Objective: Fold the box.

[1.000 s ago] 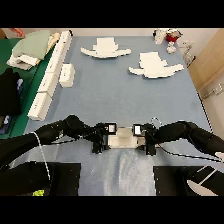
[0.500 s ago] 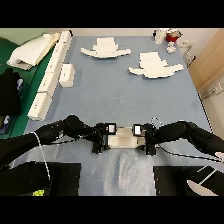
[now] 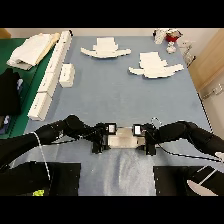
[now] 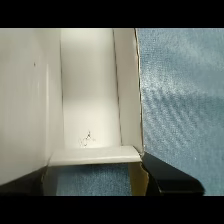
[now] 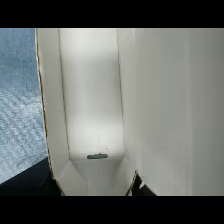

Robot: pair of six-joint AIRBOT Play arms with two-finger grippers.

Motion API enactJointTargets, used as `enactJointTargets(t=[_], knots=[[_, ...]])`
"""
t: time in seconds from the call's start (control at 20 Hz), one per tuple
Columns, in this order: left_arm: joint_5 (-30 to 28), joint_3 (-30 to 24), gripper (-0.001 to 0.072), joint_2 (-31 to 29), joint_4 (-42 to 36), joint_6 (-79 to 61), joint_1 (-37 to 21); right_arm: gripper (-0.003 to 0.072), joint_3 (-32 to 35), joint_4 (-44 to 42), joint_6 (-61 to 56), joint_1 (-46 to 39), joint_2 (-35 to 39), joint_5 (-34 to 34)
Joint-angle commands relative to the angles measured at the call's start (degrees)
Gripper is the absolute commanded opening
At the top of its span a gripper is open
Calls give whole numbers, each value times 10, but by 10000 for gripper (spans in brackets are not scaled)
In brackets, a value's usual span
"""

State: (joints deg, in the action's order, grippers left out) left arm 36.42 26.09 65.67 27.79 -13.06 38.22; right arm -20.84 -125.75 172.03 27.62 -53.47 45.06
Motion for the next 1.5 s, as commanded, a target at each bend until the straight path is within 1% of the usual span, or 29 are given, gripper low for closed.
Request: enactJointTargets(t=[0.0,0.2,0.25,0.3,0.4,0.5,0.6,0.75,0.85,0.95,1.0,1.05,1.1,1.15,1.2,1.25,1.3,1.35,1.45], knots=[[0,0,441,0,0,0,0,546,0,0,-1,0,0,3],[0,0,441,0,0,0,0,549,0,0,-1,0,0,4],[0,0,441,0,0,0,0,645,0,0,-1,0,1,4],[0,0,441,0,0,0,0,720,0,0,-2,0,1,4],[0,0,440,0,0,0,0,720,-1,3,-12,0,9,4],[0,0,441,0,0,0,0,720,-4,45,-59,0,27,12],[0,0,440,0,0,0,0,720,-12,112,-141,0,57,56],[0,0,440,0,0,0,0,720,-31,205,-292,0,114,162],[0,0,441,0,0,0,0,720,-60,238,-445,0,155,230],[0,0,440,0,0,0,0,715,-89,245,-619,0,187,264],[0,0,440,0,0,0,0,571,-96,240,-707,0,197,268],[0,0,440,0,0,0,0,446,-98,227,-798,0,203,269],[0,0,440,0,0,0,0,399,-98,196,-899,0,203,271],[0,0,441,0,0,0,0,354,-95,144,-965,0,202,266],[0,0,441,0,0,0,0,296,-88,67,-974,0,198,250],[0,0,440,0,0,0,0,297,-80,-8,-963,0,191,222],[0,0,441,0,0,0,0,297,-74,-61,-964,12,181,182],[1,0,440,0,0,0,0,297,-75,-80,-965,31,168,138],[0,0,441,0,0,0,0,297,-88,-82,-966,54,139,60]])
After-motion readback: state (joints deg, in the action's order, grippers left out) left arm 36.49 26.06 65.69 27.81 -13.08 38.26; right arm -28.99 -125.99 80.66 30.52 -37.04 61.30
